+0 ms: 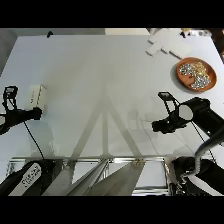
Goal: Fold the box and place the chain.
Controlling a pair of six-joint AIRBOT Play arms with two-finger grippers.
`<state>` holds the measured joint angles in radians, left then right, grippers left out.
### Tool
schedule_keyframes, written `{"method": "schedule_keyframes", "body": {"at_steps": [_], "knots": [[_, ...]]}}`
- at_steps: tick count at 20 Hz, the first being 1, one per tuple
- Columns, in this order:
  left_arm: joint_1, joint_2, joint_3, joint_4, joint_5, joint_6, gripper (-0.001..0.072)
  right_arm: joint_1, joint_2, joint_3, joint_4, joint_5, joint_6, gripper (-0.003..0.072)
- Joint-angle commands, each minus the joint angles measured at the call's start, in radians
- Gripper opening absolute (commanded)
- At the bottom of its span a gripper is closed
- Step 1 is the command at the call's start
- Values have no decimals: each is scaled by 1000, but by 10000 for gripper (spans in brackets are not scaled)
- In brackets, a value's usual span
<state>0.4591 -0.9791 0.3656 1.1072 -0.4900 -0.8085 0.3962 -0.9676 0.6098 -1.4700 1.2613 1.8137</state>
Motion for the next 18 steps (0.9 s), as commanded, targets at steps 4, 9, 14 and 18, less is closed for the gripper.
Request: {"method": "schedule_keyframes", "body": {"at_steps": [4, 9, 14, 18], "knots": [[-26, 43, 0, -16, -6, -4, 693, 1, 1, 1, 1, 0, 0, 19], [-129, 104, 0, -10, 5, 34, 692, 1, 1, 1, 1, 0, 0, 19], [-200, 116, 0, 59, 6, 71, 690, 1, 1, 1, 1, 0, 0, 19], [-199, 116, 0, 57, 13, 67, 690, 1, 1, 1, 1, 0, 0, 19]]}}
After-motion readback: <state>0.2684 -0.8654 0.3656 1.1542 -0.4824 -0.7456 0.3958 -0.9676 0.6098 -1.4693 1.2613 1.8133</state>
